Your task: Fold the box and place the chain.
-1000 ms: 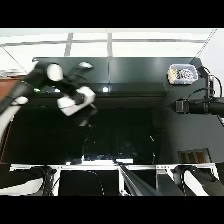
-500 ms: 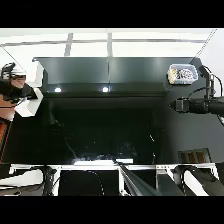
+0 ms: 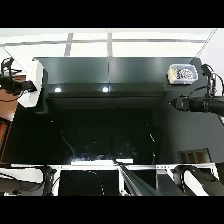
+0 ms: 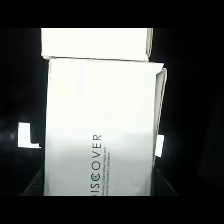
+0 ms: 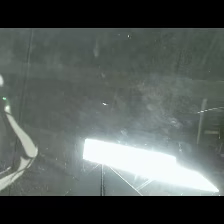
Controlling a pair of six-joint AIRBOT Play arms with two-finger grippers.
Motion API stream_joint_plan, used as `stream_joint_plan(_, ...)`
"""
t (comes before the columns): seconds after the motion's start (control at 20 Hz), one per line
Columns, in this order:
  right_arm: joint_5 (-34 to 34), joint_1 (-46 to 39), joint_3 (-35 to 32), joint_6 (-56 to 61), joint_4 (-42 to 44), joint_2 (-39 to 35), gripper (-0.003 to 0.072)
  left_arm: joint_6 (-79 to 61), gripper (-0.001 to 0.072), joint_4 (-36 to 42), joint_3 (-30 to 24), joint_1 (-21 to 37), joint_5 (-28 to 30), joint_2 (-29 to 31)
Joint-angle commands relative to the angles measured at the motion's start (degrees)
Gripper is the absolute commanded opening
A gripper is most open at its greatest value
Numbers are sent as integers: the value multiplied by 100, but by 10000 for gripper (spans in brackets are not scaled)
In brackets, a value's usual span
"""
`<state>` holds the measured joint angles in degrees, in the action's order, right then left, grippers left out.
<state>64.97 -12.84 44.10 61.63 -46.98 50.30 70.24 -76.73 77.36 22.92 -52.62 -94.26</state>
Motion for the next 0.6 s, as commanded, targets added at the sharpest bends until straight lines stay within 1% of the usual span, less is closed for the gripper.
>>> stream_joint_plan(0.0, -24, 7, 4, 72, 0, 0, 16, -13, 713, -144, 560, -7, -7, -144)
stream_joint_plan(0.05, -26, 7, 4, 72, 2, 0, 16, -13, 713, -293, 844, -7, -212, -94)
stream_joint_plan(0.15, -33, 7, 4, 70, 0, 0, 16, 2, 713, -533, 1615, -7, -828, 7)
stream_joint_plan(0.25, -94, 9, 4, 70, 0, 0, 16, 181, 712, -444, 2430, -24, -1611, 20)
stream_joint_plan(0.3, -157, 20, 4, 70, -2, 0, 16, 509, 701, -345, 2802, -52, -2039, 20)
stream_joint_plan(0.35, -234, 50, 2, 70, -2, 0, 16, 855, 528, -205, 3088, -98, -2450, 22)
stream_joint_plan(0.4, -339, 101, -7, 70, -2, 0, 16, 1139, 109, 44, 3263, -146, -2822, 50)
stream_joint_plan(0.45, -437, 170, -9, 68, -7, 4, 16, 1145, 27, 463, 3281, -216, -3051, 111)
stream_joint_plan(0.5, -527, 245, -9, 66, -9, 13, 16, 1139, 25, 911, 3217, -339, -3220, 203)
stream_joint_plan(0.55, -616, 328, -22, 63, -20, 15, 17, 1099, 25, 1143, 3049, -527, -3222, 361)
